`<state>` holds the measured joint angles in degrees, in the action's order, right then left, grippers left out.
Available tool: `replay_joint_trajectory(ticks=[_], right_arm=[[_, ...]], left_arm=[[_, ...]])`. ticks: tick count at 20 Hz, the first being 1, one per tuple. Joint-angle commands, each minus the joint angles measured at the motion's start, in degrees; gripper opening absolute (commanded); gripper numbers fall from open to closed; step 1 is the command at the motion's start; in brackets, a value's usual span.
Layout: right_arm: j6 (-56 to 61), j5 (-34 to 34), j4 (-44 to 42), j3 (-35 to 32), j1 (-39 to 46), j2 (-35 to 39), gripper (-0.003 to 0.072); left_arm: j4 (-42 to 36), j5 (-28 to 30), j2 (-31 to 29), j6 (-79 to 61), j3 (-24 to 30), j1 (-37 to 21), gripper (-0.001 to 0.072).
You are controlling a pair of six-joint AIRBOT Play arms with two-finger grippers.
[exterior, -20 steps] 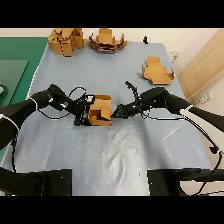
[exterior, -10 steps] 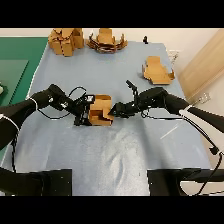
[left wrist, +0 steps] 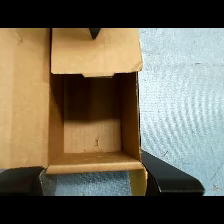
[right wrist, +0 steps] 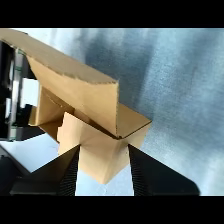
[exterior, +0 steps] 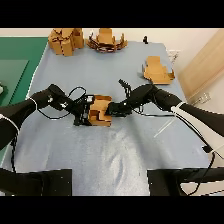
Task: Fold the box.
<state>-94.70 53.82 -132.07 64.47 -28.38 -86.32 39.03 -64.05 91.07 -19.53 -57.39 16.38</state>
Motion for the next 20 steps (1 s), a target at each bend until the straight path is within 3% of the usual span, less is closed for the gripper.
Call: replay_joint_trajectory(ticks=[1, 8, 9, 10, 11, 12, 14, 15, 16, 18, 19, 20], right_arm=[[10.1, 2.0, 9.4, 3.4, -2.7, -0.8, 0.0491], [25.9, 4.2, 17.3, 7.8, -7.2, -4.7, 0.0480], [27.4, 4.7, 18.4, 8.4, -7.8, -5.0, 0.0432], [28.8, 5.2, 19.7, 9.1, -8.4, -5.2, 0.0296], [28.7, 5.2, 20.0, 9.5, -8.7, -5.1, 0.0023], [28.7, 5.3, 20.0, 10.1, -9.0, -5.1, 0.0008], [28.2, 5.2, 20.3, 11.1, -9.5, -5.1, 0.0010], [28.1, 5.2, 20.4, 11.6, -9.5, -5.1, 0.0053], [28.1, 5.4, 20.4, 12.2, -9.5, -5.1, 0.0182], [28.1, 6.6, 20.8, 13.2, -9.4, -5.1, 0.0328], [28.3, 8.1, 21.6, 13.8, -9.4, -5.0, 0.0380], [28.3, 10.1, 22.5, 14.5, -9.4, -5.0, 0.0381]], left_arm=[[-0.1, 0.1, 0.0, 0.1, 0.0, 0.0, 0.0227], [-0.1, 0.1, 0.0, 0.1, 0.0, 0.0, 0.0226], [-0.1, 0.1, 0.0, 0.1, 0.0, 0.0, 0.0226], [-0.1, 0.1, 0.0, 0.1, 0.0, 0.0, 0.0226], [-0.1, 0.1, 0.0, 0.0, 0.0, 0.0, 0.0226], [-0.1, 0.2, 0.0, 0.0, 0.0, 0.0, 0.0226], [-0.1, 0.2, 0.0, 0.1, 0.0, 0.0, 0.0226], [-0.1, 0.3, 0.0, 0.1, 0.0, 0.0, 0.0226], [-0.1, 0.4, 0.0, 0.0, 0.0, 0.0, 0.0226], [-0.1, 0.5, 0.0, 0.1, 0.0, 0.0, 0.0226], [-0.1, 0.5, 0.0, 0.1, 0.0, 0.0, 0.0226], [-0.1, 0.5, 0.0, 0.1, 0.0, 0.0, 0.0227]])
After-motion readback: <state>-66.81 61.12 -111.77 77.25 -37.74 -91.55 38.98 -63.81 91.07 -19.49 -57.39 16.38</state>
